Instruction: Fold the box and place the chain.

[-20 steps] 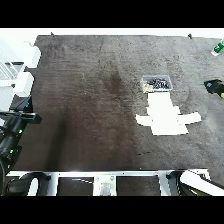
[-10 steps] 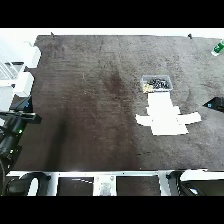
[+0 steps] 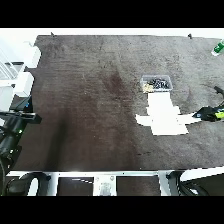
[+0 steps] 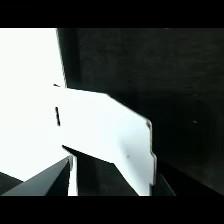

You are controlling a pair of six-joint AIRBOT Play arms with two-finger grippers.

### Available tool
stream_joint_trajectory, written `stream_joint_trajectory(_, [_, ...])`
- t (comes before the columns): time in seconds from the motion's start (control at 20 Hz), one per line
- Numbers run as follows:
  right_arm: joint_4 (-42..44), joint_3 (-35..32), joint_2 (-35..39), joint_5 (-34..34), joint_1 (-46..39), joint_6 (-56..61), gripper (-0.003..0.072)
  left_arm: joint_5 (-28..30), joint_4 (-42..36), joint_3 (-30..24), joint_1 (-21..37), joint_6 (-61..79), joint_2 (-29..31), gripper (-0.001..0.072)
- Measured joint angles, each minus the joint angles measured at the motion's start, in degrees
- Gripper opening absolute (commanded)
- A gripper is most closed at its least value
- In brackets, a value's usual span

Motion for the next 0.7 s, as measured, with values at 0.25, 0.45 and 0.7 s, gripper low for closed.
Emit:
stream_joint_trajectory(0.25, [2.3,-2.3,-2.3,1.7,2.2,-1.6,0.0286,0.0,0.0,0.0,0.0,0.0,0.0,0.0023])
stream_joint_trajectory(0.45, [7.3,-3.8,-2.7,4.1,2.5,-4.4,0.0011,0.0,0.0,0.0,0.0,0.0,0.0,0.0024])
stream_joint_trajectory(0.7, [14.7,-9.1,0.1,5.7,3.4,-6.0,0.001,0.0,0.0,0.0,0.0,0.0,0.0,0.0023])
